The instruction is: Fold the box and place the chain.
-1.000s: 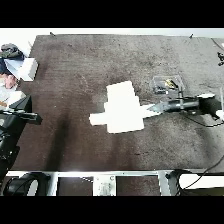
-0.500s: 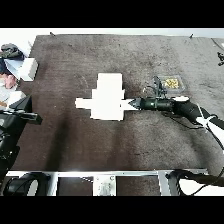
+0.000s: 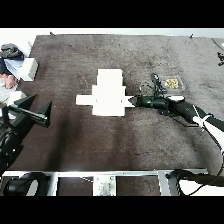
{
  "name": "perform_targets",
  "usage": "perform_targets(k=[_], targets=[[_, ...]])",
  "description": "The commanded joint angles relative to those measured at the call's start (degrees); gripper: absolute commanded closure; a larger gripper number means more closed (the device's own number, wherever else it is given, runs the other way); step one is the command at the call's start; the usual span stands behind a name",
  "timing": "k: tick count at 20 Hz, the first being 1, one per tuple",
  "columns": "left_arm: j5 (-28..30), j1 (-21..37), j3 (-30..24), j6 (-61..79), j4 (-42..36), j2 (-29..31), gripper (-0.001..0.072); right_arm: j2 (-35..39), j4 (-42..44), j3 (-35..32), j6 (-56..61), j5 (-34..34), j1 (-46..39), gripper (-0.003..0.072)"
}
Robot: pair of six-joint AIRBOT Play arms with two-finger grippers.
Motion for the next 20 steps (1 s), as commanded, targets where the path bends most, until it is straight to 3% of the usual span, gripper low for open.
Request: perform_targets(k=[1,5,11,14,20], targets=[[-7.0,0.0,5.6,0.6,-0.1,-11.0,0.0125,-0.3,0.2,1.4,-1.8,0.1,0.5,0.0701],[-15.9,0.0,18.4,-0.4,1.4,-31.5,0.0125,-2.6,0.3,1.9,-3.0,1.4,0.7,0.0700],[-36.2,0.0,41.5,-11.7,13.0,-58.7,0.0124,-2.6,0.9,1.9,-5.9,1.4,0.8,0.0700],[-44.6,0.0,54.9,-19.3,18.2,-69.9,0.0124,-2.6,0.9,1.9,-5.9,1.3,0.8,0.0700],[-56.0,-2.4,81.2,-32.4,25.3,-88.6,0.0124,-2.6,0.9,1.9,-6.4,0.7,0.8,0.0700]])
